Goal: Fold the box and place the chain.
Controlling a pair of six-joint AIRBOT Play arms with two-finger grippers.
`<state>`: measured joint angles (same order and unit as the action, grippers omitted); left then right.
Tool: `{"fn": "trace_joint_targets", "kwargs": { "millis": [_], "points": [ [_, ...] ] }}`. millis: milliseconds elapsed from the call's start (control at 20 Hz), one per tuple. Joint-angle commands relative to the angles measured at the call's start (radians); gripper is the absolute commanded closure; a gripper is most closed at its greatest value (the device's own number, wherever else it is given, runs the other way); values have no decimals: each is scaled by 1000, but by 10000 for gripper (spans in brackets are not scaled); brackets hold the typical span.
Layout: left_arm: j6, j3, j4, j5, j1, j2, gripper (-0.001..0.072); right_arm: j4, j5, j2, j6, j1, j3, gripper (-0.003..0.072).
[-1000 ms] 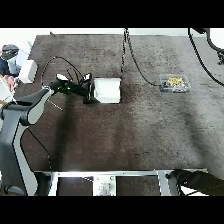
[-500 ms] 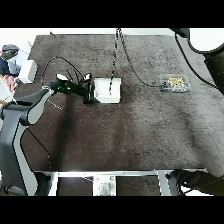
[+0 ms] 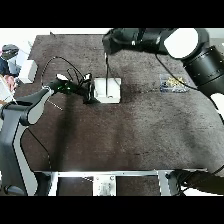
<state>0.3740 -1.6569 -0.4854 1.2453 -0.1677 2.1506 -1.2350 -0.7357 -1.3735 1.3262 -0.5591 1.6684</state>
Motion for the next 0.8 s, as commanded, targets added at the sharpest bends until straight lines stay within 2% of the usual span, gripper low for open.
{"fn": "trace_joint_targets", "kwargs": {
  "millis": [0, 200, 400, 450, 500, 550, 600, 750],
  "points": [
    [0, -1, 0, 0, 1, 0, 315, 0, -44, -4, 5, 0, -76, 678],
    [0, -1, 0, 0, 1, 0, 315, 2, 3, -5, 6, 1, -200, 678],
    [0, -1, 0, 0, 1, 0, 315, -2, 175, -5, 33, 29, -364, 676],
    [0, -1, 0, 0, 1, 0, 315, -2, 193, -5, 44, 47, -392, 631],
    [0, -1, 0, 0, 1, 0, 315, -2, 192, -5, 66, 65, -410, 476],
    [0, -1, 0, 0, 1, 0, 315, -3, 182, -5, 78, 85, -422, 387],
    [0, -1, 0, 0, 1, 0, 315, -3, 167, -4, 78, 106, -429, 408],
    [0, -1, 0, 0, 1, 0, 315, -26, 74, -4, 89, 197, -430, 405]
  ]
}}
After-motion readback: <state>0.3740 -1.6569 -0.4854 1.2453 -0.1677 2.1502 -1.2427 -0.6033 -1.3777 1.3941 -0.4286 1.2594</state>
